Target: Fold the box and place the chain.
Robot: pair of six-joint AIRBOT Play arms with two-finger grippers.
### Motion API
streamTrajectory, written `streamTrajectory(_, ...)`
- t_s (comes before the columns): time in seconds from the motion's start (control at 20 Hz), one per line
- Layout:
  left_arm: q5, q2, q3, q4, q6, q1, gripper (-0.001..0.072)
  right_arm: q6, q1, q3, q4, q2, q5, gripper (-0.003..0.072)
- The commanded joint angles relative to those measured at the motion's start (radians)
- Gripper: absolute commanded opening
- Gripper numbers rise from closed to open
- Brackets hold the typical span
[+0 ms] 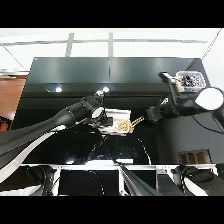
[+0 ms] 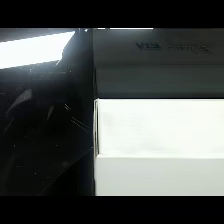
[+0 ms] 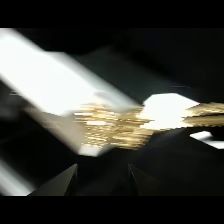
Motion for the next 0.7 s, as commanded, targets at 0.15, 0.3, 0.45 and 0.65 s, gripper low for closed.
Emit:
streamTrajectory(0.15, 0.000, 0.000, 0.001, 0.000, 0.000, 0.001, 0.0029, -0.087, -0.031, -0.300, -0.298, 0.116, -0.335, 0.0720)
streamTrajectory(0.3, 0.000, 0.000, 0.001, 0.000, 0.000, 0.001, 0.0029, -0.468, -0.031, -0.401, -0.208, 0.089, -0.517, 0.0720)
streamTrajectory(0.45, 0.000, 0.000, 0.001, 0.000, 0.000, 0.001, 0.0028, -0.946, -0.024, -0.408, -0.113, 0.065, -0.607, 0.0715)
streamTrajectory(0.65, 0.000, 0.000, 0.001, 0.000, 0.000, 0.001, 0.0028, -1.221, -0.036, -0.346, 0.098, -0.072, -0.583, 0.0715)
